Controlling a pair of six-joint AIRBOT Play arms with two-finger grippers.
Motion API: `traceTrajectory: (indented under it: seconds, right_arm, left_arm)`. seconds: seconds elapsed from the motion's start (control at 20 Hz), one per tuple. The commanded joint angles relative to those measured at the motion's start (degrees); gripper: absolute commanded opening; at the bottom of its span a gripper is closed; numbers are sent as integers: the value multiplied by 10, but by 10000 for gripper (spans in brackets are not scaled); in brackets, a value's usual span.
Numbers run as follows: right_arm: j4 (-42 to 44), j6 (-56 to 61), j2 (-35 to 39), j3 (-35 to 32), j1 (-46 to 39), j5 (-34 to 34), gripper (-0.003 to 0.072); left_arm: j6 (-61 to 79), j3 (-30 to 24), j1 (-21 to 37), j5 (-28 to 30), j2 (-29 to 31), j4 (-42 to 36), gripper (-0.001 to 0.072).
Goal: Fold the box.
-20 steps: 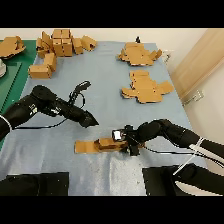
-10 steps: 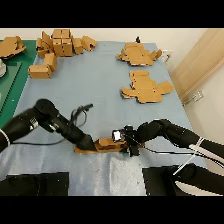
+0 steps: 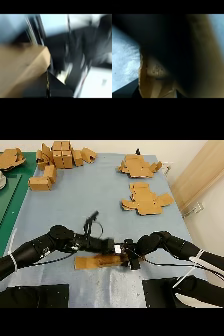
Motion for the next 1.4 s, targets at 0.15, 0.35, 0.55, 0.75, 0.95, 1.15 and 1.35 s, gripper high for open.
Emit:
traceTrajectory:
  seconds: [0.15,0.35,0.55,0.75,0.95,1.15,1.35]
  right_arm:
    - [-2,2,0,0,0,-20,516]
    - [-3,2,0,0,0,-20,516]
    - [-4,2,0,0,0,-13,515]
    - [-4,2,0,0,0,-13,515]
    - [-3,2,0,0,0,-12,515]
    - [-3,2,0,0,0,0,516]
    - [-3,2,0,0,0,0,515]
  left_arm:
    - [-2,-2,-10,118,-7,7,10]
    - [-2,-2,-10,132,-9,28,10]
    - [-5,-2,-10,117,-36,42,10]
    - [-26,-2,-8,108,-72,59,10]
    - [-96,-2,-5,84,-85,129,10]
    - [-116,-2,-5,62,-87,148,10]
    - [-83,5,-4,84,-85,149,10]
